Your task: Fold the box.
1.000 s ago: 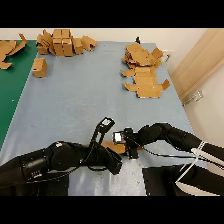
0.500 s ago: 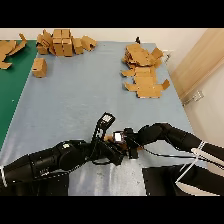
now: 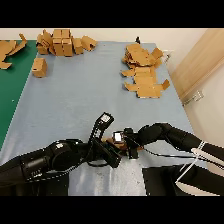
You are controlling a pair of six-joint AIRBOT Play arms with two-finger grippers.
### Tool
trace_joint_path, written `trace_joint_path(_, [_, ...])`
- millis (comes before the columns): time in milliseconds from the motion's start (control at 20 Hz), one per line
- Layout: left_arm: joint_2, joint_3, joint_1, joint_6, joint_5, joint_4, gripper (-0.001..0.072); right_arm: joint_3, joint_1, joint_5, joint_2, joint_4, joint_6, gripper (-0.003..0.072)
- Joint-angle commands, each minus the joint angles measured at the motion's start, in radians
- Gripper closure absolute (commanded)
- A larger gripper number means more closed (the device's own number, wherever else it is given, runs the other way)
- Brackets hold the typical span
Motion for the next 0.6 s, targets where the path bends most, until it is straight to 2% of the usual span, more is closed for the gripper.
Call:
trace_joint_path(0, [0.029,0.0,0.0,0.0,-0.112,0.002,0.0702,0.001,0.0,0.0,0.001,0.0,0.0,0.0149])
trace_joint_path(150, [0.028,0.0,0.0,0.001,-0.222,-0.003,0.0702,0.001,0.0,0.0,0.001,0.0,0.0,0.0148])
trace_joint_path(250, [0.028,-0.006,-0.021,-0.002,-0.253,-0.003,0.0702,0.0,0.0,0.0,0.001,0.0,-0.001,0.0148])
trace_joint_path(400, [0.028,-0.048,-0.058,-0.03,-0.182,-0.002,0.0702,0.001,0.0,-0.001,0.001,0.0,0.0,0.0148])
trace_joint_path(550, [0.028,-0.1,-0.062,-0.078,-0.066,-0.002,0.0702,0.001,0.0,-0.001,0.001,0.0,0.0,0.0148])
